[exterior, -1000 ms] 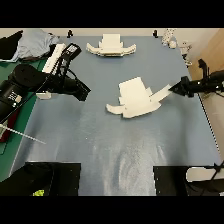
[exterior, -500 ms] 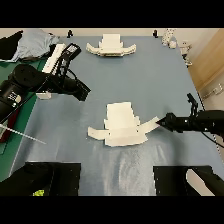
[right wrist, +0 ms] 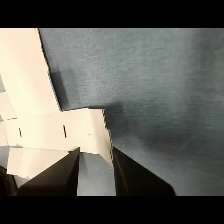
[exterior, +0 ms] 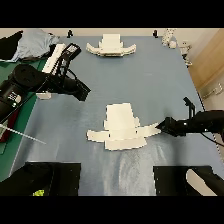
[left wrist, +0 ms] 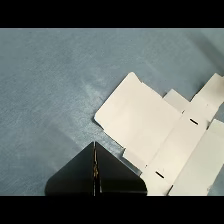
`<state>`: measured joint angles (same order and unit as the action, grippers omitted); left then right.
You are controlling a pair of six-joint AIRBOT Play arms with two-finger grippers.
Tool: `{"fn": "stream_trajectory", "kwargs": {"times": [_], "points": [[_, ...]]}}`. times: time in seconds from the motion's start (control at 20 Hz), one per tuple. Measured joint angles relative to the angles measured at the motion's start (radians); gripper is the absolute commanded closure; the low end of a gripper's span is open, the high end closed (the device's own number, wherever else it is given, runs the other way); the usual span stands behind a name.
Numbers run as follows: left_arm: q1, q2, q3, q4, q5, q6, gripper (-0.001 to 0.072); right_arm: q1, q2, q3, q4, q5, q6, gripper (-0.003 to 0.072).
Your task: Fold the box.
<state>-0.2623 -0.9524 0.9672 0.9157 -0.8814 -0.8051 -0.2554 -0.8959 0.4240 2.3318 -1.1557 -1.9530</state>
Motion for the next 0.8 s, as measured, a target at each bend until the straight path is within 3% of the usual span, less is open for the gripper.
{"fn": "stream_trajectory", "kwargs": {"times": [0.3,0.6,0.8], "points": [[0.000,0.000,0.000,-0.002,0.014,0.000,0.0697,0.001,-0.282,0.172,-0.025,-0.129,-0.101,0.0386],[0.000,0.000,0.000,-0.003,0.016,0.000,0.0697,0.031,-0.441,0.219,0.039,-0.211,-0.216,0.0408],[0.000,0.000,0.000,-0.003,0.017,0.000,0.0697,0.061,-0.483,0.226,0.053,-0.216,-0.247,0.0589]]}}
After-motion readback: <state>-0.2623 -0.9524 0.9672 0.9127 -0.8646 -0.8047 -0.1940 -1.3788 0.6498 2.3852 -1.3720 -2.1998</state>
